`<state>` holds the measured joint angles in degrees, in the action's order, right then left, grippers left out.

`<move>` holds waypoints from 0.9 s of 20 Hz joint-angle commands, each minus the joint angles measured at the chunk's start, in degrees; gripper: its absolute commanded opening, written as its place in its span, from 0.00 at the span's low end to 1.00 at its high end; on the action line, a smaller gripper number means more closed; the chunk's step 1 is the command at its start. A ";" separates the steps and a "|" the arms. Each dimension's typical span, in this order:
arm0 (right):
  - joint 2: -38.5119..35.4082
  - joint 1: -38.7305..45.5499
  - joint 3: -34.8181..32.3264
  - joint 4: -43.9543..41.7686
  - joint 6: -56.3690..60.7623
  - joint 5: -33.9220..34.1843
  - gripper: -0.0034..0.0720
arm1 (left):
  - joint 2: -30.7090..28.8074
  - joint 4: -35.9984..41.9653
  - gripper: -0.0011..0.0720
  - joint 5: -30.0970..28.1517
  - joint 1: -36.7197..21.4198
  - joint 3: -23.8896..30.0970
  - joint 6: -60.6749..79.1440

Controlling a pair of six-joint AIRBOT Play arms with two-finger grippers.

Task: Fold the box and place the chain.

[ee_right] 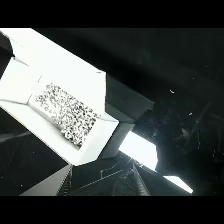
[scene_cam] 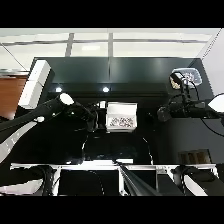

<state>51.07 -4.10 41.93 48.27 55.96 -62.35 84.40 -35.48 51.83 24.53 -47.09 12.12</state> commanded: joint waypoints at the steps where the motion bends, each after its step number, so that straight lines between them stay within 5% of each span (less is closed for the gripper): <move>1: 0.04 -0.07 0.00 0.00 0.02 0.00 0.63 | 0.76 0.66 0.99 -0.42 0.83 -0.11 0.09; 18: 0.04 -0.07 0.00 0.00 0.02 0.02 0.63 | 1.07 5.99 0.99 -2.14 2.03 -0.11 4.28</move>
